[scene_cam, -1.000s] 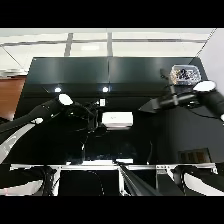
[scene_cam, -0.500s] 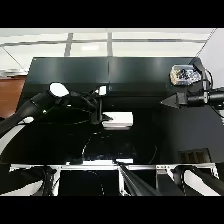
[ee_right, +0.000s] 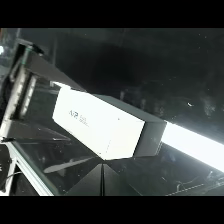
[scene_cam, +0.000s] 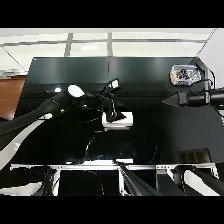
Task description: Fold the box and place the chain.
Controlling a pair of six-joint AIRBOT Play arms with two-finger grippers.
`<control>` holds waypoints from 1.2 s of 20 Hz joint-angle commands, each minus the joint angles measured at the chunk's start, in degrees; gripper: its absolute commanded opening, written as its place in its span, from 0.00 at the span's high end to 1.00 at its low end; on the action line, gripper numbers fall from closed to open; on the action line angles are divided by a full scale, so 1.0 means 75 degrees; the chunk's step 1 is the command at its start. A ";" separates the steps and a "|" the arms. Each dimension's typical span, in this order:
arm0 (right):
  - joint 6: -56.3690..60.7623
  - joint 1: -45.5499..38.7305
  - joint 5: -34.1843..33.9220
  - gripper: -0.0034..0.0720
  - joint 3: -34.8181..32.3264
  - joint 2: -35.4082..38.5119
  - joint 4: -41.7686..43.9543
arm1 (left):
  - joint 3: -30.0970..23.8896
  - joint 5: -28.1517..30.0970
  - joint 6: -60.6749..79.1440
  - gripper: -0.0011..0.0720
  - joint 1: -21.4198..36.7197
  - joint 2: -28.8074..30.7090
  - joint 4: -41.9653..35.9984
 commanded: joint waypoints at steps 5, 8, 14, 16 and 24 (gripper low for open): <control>-0.0262 -0.0003 -0.0020 0.94 -0.0003 0.0006 -0.0041 | 0.0044 -0.0017 -0.0259 0.02 -0.0041 -0.0344 0.0361; -0.0294 -0.0003 -0.0119 0.94 -0.0003 0.0006 -0.0041 | 0.0044 -0.0047 -0.0554 0.02 -0.0041 -0.0344 0.0790; -0.0294 -0.0003 -0.0184 0.94 -0.0003 0.0006 -0.0041 | 0.0044 -0.0446 -0.0606 0.02 -0.0044 -0.0344 0.1110; -0.0294 -0.0003 -0.0181 0.94 -0.0003 0.0006 -0.0041 | 0.0047 -0.0443 -0.0606 0.02 -0.0044 -0.0344 0.1110; -0.0291 -0.0003 -0.0184 0.94 -0.0003 0.0006 -0.0047 | 0.0061 -0.0425 -0.0096 0.02 -0.0160 -0.0344 0.1746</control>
